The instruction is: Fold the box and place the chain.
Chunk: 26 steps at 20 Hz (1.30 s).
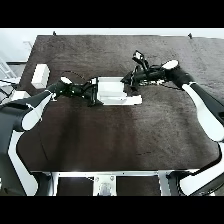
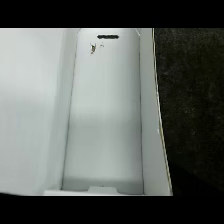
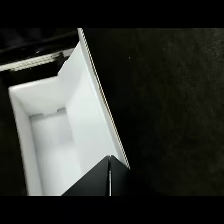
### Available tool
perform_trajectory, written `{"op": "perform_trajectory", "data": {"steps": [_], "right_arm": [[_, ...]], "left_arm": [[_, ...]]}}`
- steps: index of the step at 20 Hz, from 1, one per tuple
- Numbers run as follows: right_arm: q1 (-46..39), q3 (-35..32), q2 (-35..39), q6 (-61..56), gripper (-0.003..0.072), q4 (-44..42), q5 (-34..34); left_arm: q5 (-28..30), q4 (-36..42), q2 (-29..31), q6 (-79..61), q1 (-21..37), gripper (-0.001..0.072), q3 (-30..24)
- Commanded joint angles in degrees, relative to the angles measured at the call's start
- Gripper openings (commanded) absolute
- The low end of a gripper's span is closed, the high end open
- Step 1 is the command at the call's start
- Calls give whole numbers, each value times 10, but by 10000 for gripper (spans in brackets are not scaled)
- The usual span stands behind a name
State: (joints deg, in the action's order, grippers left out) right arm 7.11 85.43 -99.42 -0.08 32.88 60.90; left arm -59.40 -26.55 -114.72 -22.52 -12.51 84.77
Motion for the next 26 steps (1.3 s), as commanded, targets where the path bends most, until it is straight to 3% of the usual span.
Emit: {"op": "perform_trajectory", "data": {"steps": [1,2,3,7,17,25,26], "right_arm": [[0,-47,71,-1,331,115,4],[0,-60,77,-1,618,142,4],[1,-72,76,2,647,162,4],[1,-113,59,71,647,178,1],[6,-113,12,83,647,139,-71],[12,-110,-16,81,641,101,-69],[14,-109,-16,83,508,101,-69]], "left_arm": [[0,0,0,0,1,401,0],[0,0,0,0,1,401,0],[0,0,0,0,1,401,0],[0,0,0,0,1,401,0],[0,0,0,0,1,401,0],[0,0,0,0,1,401,0],[0,0,0,0,1,401,0]]}}
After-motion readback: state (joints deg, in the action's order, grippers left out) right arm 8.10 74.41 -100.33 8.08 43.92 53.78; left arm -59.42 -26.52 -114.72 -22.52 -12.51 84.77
